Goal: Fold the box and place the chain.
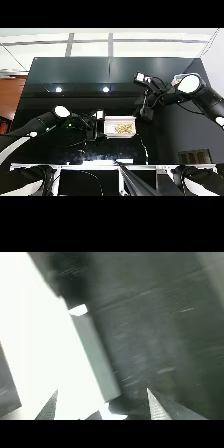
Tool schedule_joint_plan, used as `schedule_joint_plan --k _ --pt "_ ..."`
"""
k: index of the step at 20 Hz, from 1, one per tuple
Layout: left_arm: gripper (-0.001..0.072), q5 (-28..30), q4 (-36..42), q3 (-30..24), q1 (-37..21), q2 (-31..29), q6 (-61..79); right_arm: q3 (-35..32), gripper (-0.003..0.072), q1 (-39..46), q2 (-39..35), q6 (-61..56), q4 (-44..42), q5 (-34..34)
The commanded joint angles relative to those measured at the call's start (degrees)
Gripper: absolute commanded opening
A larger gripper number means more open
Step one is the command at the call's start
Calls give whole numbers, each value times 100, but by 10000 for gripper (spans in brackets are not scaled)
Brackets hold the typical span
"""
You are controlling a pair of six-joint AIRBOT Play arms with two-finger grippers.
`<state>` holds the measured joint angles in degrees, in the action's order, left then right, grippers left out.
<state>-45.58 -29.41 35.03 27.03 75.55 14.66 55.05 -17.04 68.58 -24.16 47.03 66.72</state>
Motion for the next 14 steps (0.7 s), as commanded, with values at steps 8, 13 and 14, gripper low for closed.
schedule_joint_plan --k 8,13,14 --pt "354 -4 -9 4 2 4 4 -1043 627 -625 -96 1650 -785 -293" --pt "354 -7 -9 4 2 4 2 -1043 626 -752 -96 1631 -474 -732" --pt "355 -7 -9 4 2 4 2 -1043 627 -752 -96 1633 -474 -835"
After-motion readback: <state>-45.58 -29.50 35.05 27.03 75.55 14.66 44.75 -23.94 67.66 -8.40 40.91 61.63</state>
